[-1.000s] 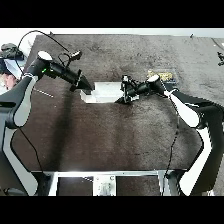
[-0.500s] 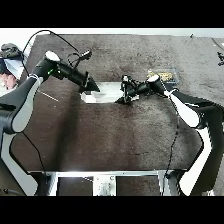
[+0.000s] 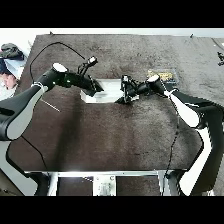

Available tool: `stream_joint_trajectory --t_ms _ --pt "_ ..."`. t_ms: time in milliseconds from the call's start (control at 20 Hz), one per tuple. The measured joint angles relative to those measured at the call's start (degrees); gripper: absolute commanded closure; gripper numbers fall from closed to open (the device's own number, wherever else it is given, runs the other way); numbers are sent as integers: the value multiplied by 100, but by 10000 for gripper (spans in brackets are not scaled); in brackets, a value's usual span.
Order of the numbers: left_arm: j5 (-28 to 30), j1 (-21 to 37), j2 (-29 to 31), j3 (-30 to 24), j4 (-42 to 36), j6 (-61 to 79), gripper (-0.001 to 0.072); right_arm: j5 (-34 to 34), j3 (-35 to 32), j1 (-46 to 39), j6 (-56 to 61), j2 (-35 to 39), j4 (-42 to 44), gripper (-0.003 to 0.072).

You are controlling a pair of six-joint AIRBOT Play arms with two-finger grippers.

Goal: Fold the box and place the chain.

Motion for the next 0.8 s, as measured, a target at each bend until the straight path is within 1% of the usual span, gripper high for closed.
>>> stream_joint_trajectory --t_ms 200,450,600,800 --pt "623 -24 -81 20 -186 98 700 0 0 0 -2 0 0 247" --pt "1268 -31 -157 90 -236 203 700 -2 0 0 0 0 2 246" --pt "1447 -31 -275 101 -245 245 700 0 0 0 -2 0 2 246" --pt "1532 -31 -509 111 -238 313 700 0 0 0 0 0 2 246"
